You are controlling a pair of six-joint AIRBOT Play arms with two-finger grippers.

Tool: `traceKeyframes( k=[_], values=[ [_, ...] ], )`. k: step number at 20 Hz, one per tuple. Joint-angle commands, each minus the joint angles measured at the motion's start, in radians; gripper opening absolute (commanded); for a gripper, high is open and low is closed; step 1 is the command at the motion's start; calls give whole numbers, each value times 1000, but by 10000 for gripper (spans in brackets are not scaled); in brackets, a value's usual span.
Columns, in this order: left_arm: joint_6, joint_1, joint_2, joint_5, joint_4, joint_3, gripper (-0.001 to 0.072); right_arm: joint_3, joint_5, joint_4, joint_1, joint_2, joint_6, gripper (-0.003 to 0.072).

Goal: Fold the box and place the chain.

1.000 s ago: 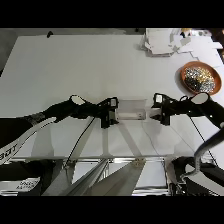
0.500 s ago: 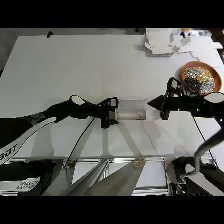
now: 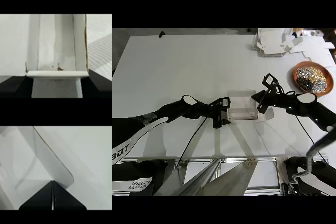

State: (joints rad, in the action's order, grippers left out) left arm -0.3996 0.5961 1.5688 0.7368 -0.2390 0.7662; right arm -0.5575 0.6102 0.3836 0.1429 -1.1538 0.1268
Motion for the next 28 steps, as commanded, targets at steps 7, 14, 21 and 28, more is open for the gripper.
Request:
traceKeyframes(
  k=[7,14,21,28],
  values=[
    [0,0,0,0,0,0,136,-2,-19,134,19,-27,-135,16],
    [0,0,0,0,-1,0,136,-2,180,439,19,272,-137,13],
    [0,0,0,0,0,0,136,24,301,750,19,217,40,298],
    [0,0,0,0,-1,0,136,30,206,557,19,79,240,213]
  ],
)
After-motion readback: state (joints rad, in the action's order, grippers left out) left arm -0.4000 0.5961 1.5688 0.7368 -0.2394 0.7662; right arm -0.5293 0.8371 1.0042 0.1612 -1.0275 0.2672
